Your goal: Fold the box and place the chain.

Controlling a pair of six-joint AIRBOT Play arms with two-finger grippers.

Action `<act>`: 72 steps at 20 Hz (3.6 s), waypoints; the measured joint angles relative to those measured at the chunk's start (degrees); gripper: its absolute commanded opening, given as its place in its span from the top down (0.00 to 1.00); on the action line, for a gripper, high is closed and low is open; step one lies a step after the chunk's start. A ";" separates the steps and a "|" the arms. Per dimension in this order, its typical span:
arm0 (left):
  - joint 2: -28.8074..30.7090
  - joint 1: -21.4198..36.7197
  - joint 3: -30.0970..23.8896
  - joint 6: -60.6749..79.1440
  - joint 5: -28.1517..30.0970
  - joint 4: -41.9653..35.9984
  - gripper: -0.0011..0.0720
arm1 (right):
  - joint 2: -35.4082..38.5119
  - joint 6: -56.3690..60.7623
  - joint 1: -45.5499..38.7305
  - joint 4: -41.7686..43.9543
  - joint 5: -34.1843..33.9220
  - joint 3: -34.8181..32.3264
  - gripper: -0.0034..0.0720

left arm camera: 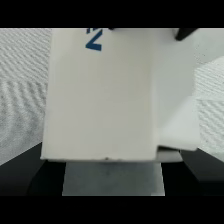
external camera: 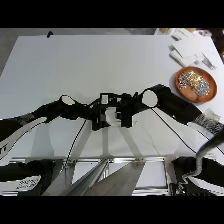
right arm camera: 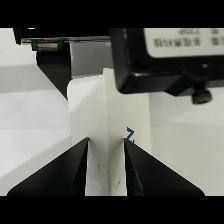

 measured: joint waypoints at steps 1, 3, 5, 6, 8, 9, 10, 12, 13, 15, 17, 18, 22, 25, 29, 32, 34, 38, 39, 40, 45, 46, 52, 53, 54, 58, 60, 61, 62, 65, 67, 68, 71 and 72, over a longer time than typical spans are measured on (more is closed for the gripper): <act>0.00 0.00 0.00 0.00 0.00 0.00 0.84 | 0.00 0.00 -0.15 -0.04 -0.07 0.02 0.71; 0.00 0.00 0.00 0.02 0.00 0.00 0.84 | -0.02 0.04 -0.35 -0.28 -0.37 0.02 0.76; 0.00 0.00 0.00 0.02 0.00 0.00 0.84 | 0.00 0.04 -0.42 -0.46 -0.39 0.02 0.84; 0.00 0.00 0.00 0.02 0.00 0.00 0.84 | 0.00 0.15 -0.48 -0.55 -0.63 0.02 0.84; 0.00 0.00 0.00 0.04 0.00 0.00 0.84 | 0.00 0.17 -0.48 -0.68 -0.66 0.02 0.84; 0.00 0.00 0.00 0.04 0.00 0.00 0.84 | 0.00 0.17 -0.50 -0.68 -0.66 0.02 0.84; 0.00 0.00 0.00 0.04 0.00 0.02 0.84 | 0.00 0.17 -0.50 -0.70 -0.61 0.02 0.84; 0.00 0.00 0.00 0.04 0.00 0.02 0.84 | 0.00 0.17 -0.44 -0.70 -0.48 -0.04 0.83; 0.00 0.00 0.00 0.07 0.00 0.02 0.84 | 0.00 0.15 -0.42 -0.59 -0.37 -0.17 0.80; 0.00 0.00 0.00 0.09 0.00 0.02 0.84 | 0.00 0.17 -0.39 0.35 -0.20 -0.83 0.80; 0.00 0.00 0.00 0.11 0.00 0.04 0.84 | 0.00 0.15 -0.42 1.33 -0.22 -1.73 0.80; 0.00 0.00 0.00 0.13 0.00 0.07 0.84 | 0.00 0.15 -0.42 1.77 -0.22 -2.25 0.78; 0.00 0.00 0.00 0.13 0.02 0.04 0.84 | 0.00 0.20 -0.39 3.41 -0.13 -3.58 0.56; 0.00 0.00 0.00 0.09 0.02 0.04 0.84 | 0.72 0.20 -0.39 3.87 -0.42 -3.91 0.56; 0.00 0.00 0.00 0.02 0.00 0.04 0.84 | 3.52 0.42 -1.62 6.80 0.09 -4.02 0.58; 0.00 0.00 0.00 0.02 0.00 0.04 0.84 | 4.46 3.19 -4.00 7.91 -0.22 -4.09 0.85; 0.00 0.00 0.00 0.04 0.02 0.04 0.84 | 4.74 4.87 -5.55 7.74 0.11 -4.11 0.92; 0.00 0.00 0.00 0.04 0.00 0.04 0.84 | 4.81 6.75 -8.13 7.43 3.02 -4.46 0.92; 0.00 0.00 0.00 0.04 0.00 0.04 0.84 | 4.81 7.13 -8.61 7.32 3.72 -4.79 0.93; 0.00 0.00 0.00 0.04 0.02 0.04 0.84 | 4.81 7.28 -9.03 7.28 4.20 -5.27 0.93; 0.00 0.00 0.00 0.11 0.02 0.04 0.84 | 4.85 7.61 -9.94 7.43 4.92 -7.63 0.93; 0.00 0.00 0.00 0.11 0.02 0.04 0.84 | 4.85 7.65 -10.01 7.43 4.79 -7.87 0.93; 0.00 0.00 0.00 0.13 0.02 0.11 0.84 | 4.87 8.26 -10.14 7.52 4.72 -9.16 0.93; 0.00 0.00 0.00 0.17 0.02 0.20 0.84 | 4.87 8.44 -10.14 7.61 4.57 -9.66 0.93; 0.00 0.00 0.00 0.24 0.02 0.24 0.84 | 4.85 8.46 -10.14 7.69 4.42 -10.29 0.93; 0.00 0.00 0.00 0.35 0.04 0.31 0.84 | 4.85 8.63 -10.14 8.02 3.89 -12.63 0.93; 0.00 0.00 0.00 0.35 0.04 0.28 0.84 | 4.83 8.63 -10.14 8.13 3.58 -13.33 0.93; 0.00 0.00 0.00 0.35 0.04 0.28 0.84 | 4.81 8.63 -10.14 8.15 3.56 -13.55 0.93; 0.00 0.00 0.00 0.33 0.04 0.26 0.84 | 4.79 8.61 -10.14 8.17 3.56 -13.70 0.93; 0.00 0.00 0.00 0.11 0.00 0.13 0.84 | 5.18 8.00 -10.14 9.57 3.58 -13.90 0.93; 0.00 0.00 0.00 -0.11 0.00 0.02 0.84 | 5.95 6.60 -10.14 12.33 3.93 -13.75 0.93; 0.00 0.00 -0.02 -0.98 -0.04 -0.66 0.84 | 6.21 5.77 -10.10 14.34 3.78 -13.70 0.93; -0.02 0.00 -0.02 -0.39 -0.04 -0.39 0.84 | 6.75 2.91 -9.79 21.22 0.07 -13.38 0.93; -0.02 0.00 -0.02 -0.28 -0.04 -0.31 0.84 | 6.75 1.99 -9.38 22.91 -0.70 -13.33 0.93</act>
